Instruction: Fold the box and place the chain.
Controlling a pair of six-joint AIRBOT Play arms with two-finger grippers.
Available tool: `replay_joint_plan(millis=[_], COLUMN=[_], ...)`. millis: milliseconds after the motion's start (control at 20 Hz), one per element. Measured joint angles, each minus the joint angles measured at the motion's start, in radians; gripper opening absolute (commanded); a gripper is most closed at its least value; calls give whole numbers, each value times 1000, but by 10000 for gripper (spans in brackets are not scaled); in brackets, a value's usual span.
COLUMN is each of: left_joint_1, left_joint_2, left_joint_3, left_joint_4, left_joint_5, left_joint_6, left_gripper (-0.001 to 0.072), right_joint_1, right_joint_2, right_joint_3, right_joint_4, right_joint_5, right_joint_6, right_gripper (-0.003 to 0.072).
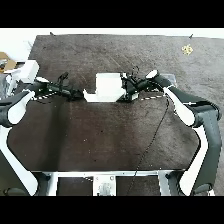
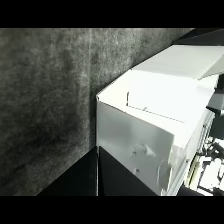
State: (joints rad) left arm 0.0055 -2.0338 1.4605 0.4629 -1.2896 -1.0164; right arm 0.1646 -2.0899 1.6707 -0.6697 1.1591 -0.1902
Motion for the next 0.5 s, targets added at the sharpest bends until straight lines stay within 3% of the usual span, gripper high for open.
replay_joint_plan(millis=[500], left_joint_1=[-32], left_joint_2=[-1], left_joint_3=[17], left_joint_4=[49], left_joint_5=[11], left_joint_6=[-47], left_gripper=[11], right_joint_1=[0], right_joint_2=[0], right_joint_3=[0], right_joint_4=[0], right_joint_5=[0], right_joint_6=[0], right_gripper=[507])
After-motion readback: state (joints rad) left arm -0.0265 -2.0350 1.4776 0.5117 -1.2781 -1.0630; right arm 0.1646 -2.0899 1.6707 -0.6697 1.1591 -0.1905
